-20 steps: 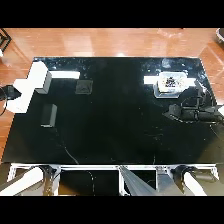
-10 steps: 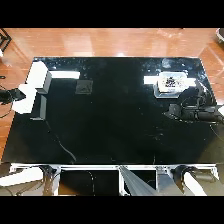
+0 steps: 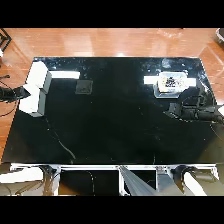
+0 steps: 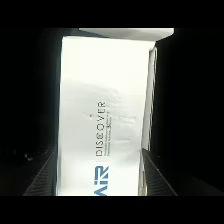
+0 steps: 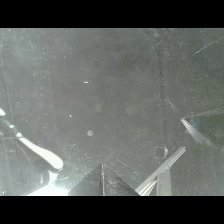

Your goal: Fold the box and place the chain.

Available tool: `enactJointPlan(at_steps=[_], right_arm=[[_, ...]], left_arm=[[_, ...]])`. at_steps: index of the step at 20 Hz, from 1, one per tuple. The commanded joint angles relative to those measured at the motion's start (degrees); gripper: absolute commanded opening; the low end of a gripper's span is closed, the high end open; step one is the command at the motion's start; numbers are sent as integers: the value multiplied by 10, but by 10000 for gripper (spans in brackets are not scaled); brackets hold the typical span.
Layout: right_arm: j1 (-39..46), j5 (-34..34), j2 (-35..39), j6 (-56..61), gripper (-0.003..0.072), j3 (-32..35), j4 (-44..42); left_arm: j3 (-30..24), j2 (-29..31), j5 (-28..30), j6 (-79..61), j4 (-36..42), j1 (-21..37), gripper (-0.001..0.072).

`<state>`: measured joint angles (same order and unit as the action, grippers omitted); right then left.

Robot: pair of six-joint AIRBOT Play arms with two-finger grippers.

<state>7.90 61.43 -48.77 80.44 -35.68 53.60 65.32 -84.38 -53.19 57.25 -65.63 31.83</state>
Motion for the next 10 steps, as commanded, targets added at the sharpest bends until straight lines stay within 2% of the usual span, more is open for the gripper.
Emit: enactJointPlan(at_steps=[1, 4, 6, 7, 8, 9, 10], right_arm=[[0, 0, 0, 3, 16, 0, 0], [0, -5, 0, -6, 16, -8, 0], [0, 8, 0, -10, 16, -51, -4], [-3, 28, 0, -25, 16, -93, 0], [-7, 47, 0, -33, 16, -145, 21], [-12, 58, 0, -32, 16, -195, 52], [-19, 66, 0, -29, 16, -248, 96]], left_arm=[[39, 1, -60, 38, -9, 0, 642], [107, 8, -137, 118, -34, 0, 641], [173, 13, -212, 157, -48, 0, 632], [214, 13, -257, 173, -56, 1, 559], [250, 13, -291, 198, -59, 1, 359], [286, 13, -322, 223, -44, 0, 48], [314, 14, -344, 230, -6, -3, 21]])
